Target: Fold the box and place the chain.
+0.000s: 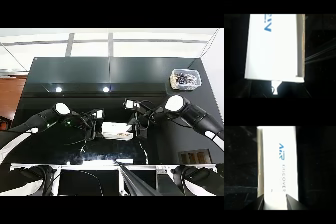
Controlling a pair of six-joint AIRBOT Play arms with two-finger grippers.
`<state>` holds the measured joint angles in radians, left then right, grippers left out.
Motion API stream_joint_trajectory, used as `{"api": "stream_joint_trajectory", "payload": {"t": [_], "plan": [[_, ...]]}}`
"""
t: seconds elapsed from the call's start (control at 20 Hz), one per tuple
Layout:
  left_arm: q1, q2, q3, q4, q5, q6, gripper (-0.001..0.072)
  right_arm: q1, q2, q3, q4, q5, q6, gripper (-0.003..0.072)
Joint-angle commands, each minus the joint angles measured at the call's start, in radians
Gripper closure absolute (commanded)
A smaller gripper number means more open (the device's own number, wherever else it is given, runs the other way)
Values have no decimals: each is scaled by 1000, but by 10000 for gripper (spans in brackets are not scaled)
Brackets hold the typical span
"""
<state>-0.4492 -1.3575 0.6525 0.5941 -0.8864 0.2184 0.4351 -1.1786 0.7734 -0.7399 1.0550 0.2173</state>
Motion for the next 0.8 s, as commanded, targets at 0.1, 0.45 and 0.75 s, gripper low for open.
{"api": "stream_joint_trajectory", "payload": {"t": [0.1,0.45,0.75], "plan": [[0,-1,0,0,0,0,315,1,1,0,-34,2,15,349],[0,-1,0,0,0,0,314,1,1,0,-45,14,19,294],[0,-1,0,0,0,0,315,1,1,0,-51,13,26,390]]}}
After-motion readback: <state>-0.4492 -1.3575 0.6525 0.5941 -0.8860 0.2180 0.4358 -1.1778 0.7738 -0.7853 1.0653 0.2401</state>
